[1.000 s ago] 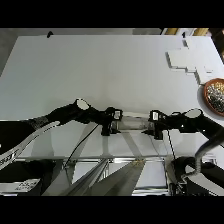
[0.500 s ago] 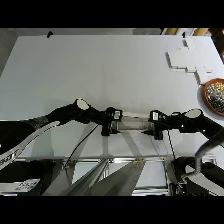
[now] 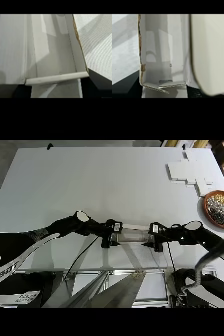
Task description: Fold the box and place the chain.
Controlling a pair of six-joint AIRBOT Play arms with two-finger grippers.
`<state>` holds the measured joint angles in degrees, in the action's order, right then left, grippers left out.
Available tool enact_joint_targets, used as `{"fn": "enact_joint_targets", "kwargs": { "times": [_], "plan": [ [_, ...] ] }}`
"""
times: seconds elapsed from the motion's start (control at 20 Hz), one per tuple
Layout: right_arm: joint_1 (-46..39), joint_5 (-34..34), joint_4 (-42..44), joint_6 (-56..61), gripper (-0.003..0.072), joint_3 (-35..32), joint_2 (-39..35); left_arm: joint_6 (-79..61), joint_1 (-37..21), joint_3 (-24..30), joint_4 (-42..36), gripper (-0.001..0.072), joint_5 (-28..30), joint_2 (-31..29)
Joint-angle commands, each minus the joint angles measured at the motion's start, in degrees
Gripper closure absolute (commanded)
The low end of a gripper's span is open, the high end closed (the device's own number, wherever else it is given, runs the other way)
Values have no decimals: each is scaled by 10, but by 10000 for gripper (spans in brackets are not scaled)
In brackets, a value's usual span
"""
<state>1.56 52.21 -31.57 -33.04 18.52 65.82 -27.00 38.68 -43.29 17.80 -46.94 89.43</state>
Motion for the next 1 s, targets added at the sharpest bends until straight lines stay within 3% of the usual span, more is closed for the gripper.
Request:
{"fn": "enact_joint_targets", "kwargs": {
  "times": [0.0, 0.05, 0.15, 0.35, 0.55, 0.7, 0.85, 0.95],
  "plan": [
    [0, -5, -17, 2, 494, 0, 0, 0, 0, 0, 0, 575, 0, 0],
    [0, -6, -23, 2, 435, 0, 0, 0, 0, 0, 0, 575, 0, 0],
    [0, -7, -32, 15, 116, 0, 0, 0, 0, 0, 0, 575, 0, 0],
    [0, -17, -62, 99, 104, 0, -26, 0, 0, 0, 0, 575, 0, 0],
    [0, -13, -233, 262, 104, 0, -115, 0, 0, 0, 0, 575, 0, 0],
    [0, 42, -332, 356, 105, 0, -186, 0, 0, 0, 0, 575, 0, 0],
    [0, 107, -306, 384, 113, 0, -258, 0, 0, 0, 0, 575, 0, 0],
    [0, 136, -255, 393, 197, 0, -304, 0, 0, 0, 0, 575, 0, 0]
  ]
}}
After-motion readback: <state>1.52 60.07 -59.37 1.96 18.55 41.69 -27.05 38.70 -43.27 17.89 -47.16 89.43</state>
